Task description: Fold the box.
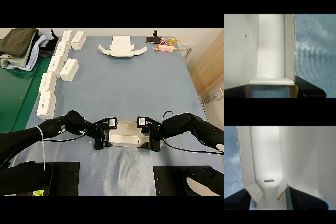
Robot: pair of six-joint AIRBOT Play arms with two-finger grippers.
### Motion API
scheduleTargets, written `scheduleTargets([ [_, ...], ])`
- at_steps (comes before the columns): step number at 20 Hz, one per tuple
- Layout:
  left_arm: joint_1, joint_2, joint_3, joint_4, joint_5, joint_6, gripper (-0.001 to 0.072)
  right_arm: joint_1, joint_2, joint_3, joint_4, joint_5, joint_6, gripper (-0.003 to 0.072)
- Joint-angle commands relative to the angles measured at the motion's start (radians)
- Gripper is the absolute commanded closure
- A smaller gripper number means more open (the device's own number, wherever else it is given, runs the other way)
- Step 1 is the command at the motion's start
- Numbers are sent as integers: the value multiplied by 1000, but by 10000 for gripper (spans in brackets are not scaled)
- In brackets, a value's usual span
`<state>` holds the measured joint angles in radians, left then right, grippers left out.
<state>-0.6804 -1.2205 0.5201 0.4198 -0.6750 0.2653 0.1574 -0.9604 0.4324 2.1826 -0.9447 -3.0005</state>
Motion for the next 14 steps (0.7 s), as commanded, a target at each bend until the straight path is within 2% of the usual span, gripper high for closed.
scheduleTargets([
  [1,0,0,0,-1,3,-1,246,-72,92,1,-56,-79,20,-34],
  [4,0,0,0,-1,3,-1,247,-133,222,1,-26,-117,120,-32],
  [8,0,0,0,-1,3,-1,247,-131,371,0,131,-143,664,-32],
  [11,0,0,0,-1,3,-1,247,-130,407,0,133,-159,1096,-32],
  [12,0,0,0,-1,3,-1,247,-130,405,-1,128,-169,1194,-32],
  [14,1,0,0,-1,3,-1,246,-130,380,-2,134,-169,1248,-14],
])
